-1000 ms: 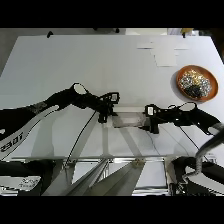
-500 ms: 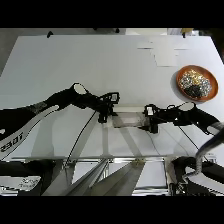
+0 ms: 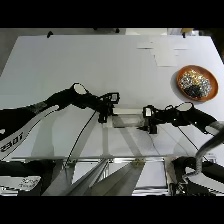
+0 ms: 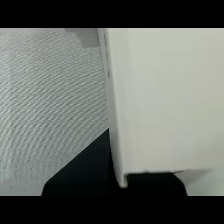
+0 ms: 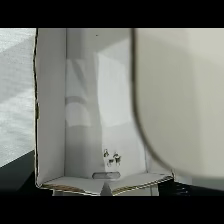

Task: Fold the box and place the chain.

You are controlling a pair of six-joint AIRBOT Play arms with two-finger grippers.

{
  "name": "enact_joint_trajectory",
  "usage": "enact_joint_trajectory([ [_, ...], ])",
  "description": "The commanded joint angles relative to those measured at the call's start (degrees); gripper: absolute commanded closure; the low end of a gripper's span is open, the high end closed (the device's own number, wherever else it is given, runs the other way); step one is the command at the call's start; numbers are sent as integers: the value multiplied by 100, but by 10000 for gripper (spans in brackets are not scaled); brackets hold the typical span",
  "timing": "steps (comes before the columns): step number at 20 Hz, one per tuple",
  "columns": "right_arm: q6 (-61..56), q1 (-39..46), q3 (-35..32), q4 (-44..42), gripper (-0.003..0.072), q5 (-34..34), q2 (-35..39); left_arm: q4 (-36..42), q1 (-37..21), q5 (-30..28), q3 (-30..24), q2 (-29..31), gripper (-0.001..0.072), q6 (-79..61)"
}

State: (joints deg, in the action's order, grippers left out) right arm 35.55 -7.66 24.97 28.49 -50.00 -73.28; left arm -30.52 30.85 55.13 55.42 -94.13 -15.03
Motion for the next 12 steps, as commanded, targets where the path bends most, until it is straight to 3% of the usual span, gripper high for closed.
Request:
enact_joint_trajectory([
  [1,-15,-7,2,15,137,7,-52,0,-4,-2,0,4,700,2],
  [4,-15,-7,2,13,228,11,-55,0,-4,-2,0,4,700,0],
  [12,-15,-7,2,11,232,72,-52,2,-4,-2,0,4,700,2],
])
